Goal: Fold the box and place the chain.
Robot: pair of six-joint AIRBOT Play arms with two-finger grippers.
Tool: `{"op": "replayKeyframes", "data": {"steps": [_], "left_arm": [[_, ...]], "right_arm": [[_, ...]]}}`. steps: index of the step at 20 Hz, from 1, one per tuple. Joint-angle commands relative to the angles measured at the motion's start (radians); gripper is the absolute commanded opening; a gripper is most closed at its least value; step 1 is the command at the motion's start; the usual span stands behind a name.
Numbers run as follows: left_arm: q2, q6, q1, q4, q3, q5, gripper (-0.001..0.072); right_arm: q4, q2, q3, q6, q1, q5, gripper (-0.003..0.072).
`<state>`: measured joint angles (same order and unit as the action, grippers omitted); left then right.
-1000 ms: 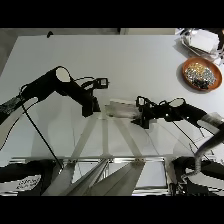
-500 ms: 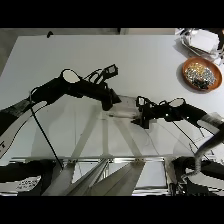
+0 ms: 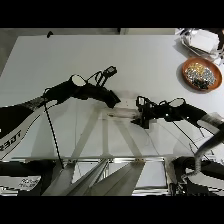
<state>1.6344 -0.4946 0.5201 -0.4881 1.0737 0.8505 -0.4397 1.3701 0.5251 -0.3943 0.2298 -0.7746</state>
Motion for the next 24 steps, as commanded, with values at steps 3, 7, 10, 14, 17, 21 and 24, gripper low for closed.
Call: {"op": "replayKeyframes", "data": {"steps": [3, 7, 10, 14, 17, 21, 24], "left_arm": [[-0.042, -0.027, 0.0, -0.088, 0.0, 0.007, 0.0004], [-0.19, -0.117, 0.0, -0.42, 0.0, 0.016, 0.0004], [-0.268, -0.043, 0.001, -0.634, 0.0, 0.168, 0.0004], [-0.255, 0.192, 0.003, -0.631, -0.001, 0.352, 0.0023], [-0.197, 0.256, 0.004, -0.631, -0.001, 0.302, 0.0285], [-0.127, 0.364, 0.001, -0.63, -0.001, 0.204, 0.0357], [-0.089, 0.364, -0.011, -0.627, -0.001, 0.166, 0.0358]], "right_arm": [[-0.001, 0.0, 0.0, -0.002, 0.0, 0.0, 0.04], [-0.001, 0.0, 0.0, -0.002, 0.0, 0.0, 0.04], [-0.001, 0.0, 0.0, -0.002, 0.0, 0.0, 0.04], [-0.001, 0.0, 0.0, -0.002, 0.0, 0.0, 0.04], [-0.001, 0.0, 0.0, -0.002, 0.0, 0.0, 0.04], [-0.001, 0.0, 0.0, -0.002, 0.0, 0.0, 0.04], [-0.001, 0.0, 0.0, -0.002, 0.0, 0.0, 0.04]]}}
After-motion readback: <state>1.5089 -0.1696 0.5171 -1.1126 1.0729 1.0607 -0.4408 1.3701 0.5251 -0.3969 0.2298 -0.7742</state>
